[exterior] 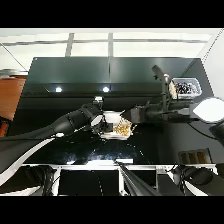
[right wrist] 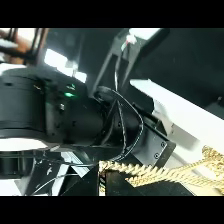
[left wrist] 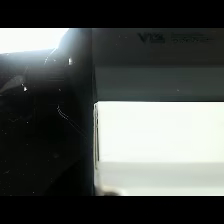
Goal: Fold the box and place the chain.
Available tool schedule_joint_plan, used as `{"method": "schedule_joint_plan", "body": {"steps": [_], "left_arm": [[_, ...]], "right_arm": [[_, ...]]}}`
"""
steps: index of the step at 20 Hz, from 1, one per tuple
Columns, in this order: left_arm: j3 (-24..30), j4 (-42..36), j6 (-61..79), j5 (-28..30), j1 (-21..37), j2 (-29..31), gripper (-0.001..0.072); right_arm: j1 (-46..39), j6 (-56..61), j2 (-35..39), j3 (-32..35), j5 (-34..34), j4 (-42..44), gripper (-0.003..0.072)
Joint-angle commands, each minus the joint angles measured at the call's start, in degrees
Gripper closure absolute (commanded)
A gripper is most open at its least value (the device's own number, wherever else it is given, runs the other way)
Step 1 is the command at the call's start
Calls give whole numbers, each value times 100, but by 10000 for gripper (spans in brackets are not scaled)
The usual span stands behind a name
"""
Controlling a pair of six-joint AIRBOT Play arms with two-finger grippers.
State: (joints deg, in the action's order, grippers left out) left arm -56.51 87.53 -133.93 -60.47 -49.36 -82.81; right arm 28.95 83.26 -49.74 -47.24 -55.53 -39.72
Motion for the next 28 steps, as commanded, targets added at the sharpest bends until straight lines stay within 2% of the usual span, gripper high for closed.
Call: {"method": "schedule_joint_plan", "body": {"steps": [1,7,8,9,10,13,16,18,19,22,24,28], "left_arm": [[2,4,0,9,-2,0,676],[2,2,0,4,-4,0,676],[2,2,0,2,-4,0,676],[2,2,0,2,-4,0,676],[2,2,0,2,-2,0,676],[2,2,0,2,-2,0,677],[2,4,0,7,-2,0,677],[2,4,0,9,-2,0,676],[2,4,0,22,-2,0,676],[2,7,0,22,-2,0,676],[2,4,0,22,-2,0,676],[2,4,0,-11,-2,0,676]], "right_arm": [[190,9,-166,114,280,20,658],[170,39,-166,114,258,-149,656],[170,39,-166,114,245,-149,513],[168,33,-166,114,195,-151,245],[129,20,-164,111,109,-179,86],[-461,-243,-55,109,-415,-610,65],[-1259,-870,17,133,-992,-2105,65],[-1427,-1493,13,380,-890,-3268,65],[-1425,-2149,11,627,-629,-3473,65],[-1318,-4760,9,1405,197,-2603,64],[-1115,-6557,-127,1661,291,-2024,65],[-881,-7447,-881,1696,588,-1233,63]]}}
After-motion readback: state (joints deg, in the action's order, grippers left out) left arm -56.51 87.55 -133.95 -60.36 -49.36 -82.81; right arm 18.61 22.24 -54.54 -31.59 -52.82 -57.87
